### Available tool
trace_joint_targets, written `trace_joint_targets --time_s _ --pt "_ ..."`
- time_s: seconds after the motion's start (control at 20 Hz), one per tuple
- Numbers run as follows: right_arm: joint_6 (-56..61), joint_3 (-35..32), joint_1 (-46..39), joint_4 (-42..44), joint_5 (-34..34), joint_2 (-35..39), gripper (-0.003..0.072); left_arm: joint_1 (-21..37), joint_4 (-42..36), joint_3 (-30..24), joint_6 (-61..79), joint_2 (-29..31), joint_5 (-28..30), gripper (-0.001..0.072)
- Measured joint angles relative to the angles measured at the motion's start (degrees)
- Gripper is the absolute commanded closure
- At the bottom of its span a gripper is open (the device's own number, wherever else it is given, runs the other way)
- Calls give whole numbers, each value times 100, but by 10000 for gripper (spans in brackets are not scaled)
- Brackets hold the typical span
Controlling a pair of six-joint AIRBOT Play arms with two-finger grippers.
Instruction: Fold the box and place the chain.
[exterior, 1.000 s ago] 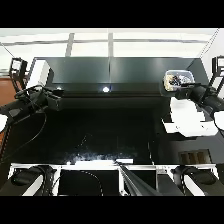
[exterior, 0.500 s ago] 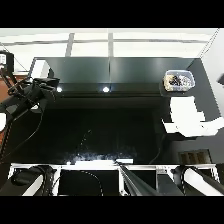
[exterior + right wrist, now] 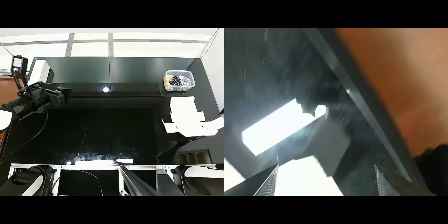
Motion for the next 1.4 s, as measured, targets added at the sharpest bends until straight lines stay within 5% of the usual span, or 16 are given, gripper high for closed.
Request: trace_joint_targets --time_s 0.3,0.35,0.4,0.5,0.55,0.6,0.65,1.1,1.4 --pt "-1305 107 -345 802 909 -345 -34 -131 9 0 142 -39 -83 11" --pt "-1451 107 -385 896 973 -396 116 -140 9 0 153 -39 -92 11" --pt "-1558 111 -411 966 1005 -442 187 -142 7 0 160 -42 -98 10" --pt "-1709 118 -442 1069 1038 -520 190 -151 4 0 160 -44 -98 11" --pt "-1757 118 -459 1097 1040 -544 360 -151 2 0 162 -42 -101 11" --pt "-1814 118 -466 1113 1051 -566 606 -151 0 0 164 -44 -103 11" --pt "-1849 118 -470 1137 1082 -577 682 -151 -2 0 166 -44 -107 11" --pt "-1939 17 -354 2227 1698 -549 674 -151 -11 0 177 -44 -114 10" --pt "-2050 -975 442 3563 1716 103 673 -153 -264 -57 166 -57 -424 12"
